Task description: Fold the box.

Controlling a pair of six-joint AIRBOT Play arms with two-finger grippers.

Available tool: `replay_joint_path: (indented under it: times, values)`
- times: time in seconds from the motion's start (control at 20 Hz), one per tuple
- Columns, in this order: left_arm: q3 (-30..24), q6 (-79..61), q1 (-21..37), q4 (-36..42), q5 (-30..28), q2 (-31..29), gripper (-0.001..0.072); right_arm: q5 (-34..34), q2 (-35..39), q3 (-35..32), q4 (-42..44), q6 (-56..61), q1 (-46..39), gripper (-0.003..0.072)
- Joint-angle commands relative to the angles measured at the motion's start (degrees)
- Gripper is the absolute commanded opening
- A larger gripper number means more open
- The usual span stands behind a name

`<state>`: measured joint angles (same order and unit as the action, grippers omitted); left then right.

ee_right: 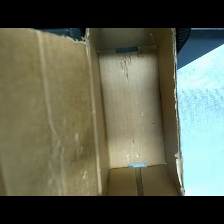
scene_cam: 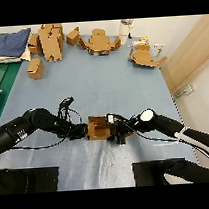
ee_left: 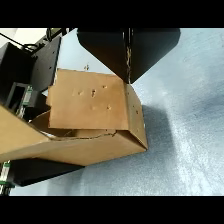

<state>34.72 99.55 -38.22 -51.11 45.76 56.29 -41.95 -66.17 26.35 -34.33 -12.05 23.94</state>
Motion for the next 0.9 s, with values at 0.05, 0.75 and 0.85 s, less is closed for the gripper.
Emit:
replay_joint_path:
  times: [0.05,0.75,0.85]
  values:
    - [1.27,8.35,-0.15,-3.61,1.40,-0.09,0.0014,0.00,0.04,-0.02,0.04,0.02,0.00,0.0505]
    - [5.49,34.84,-10.69,-26.91,-2.27,-0.57,0.0203,0.00,0.04,-0.02,0.04,0.02,0.00,0.0504]
    - [5.51,34.84,-10.73,-26.88,-2.25,-0.57,0.0205,0.02,0.04,-0.02,0.04,0.02,0.00,0.0505]
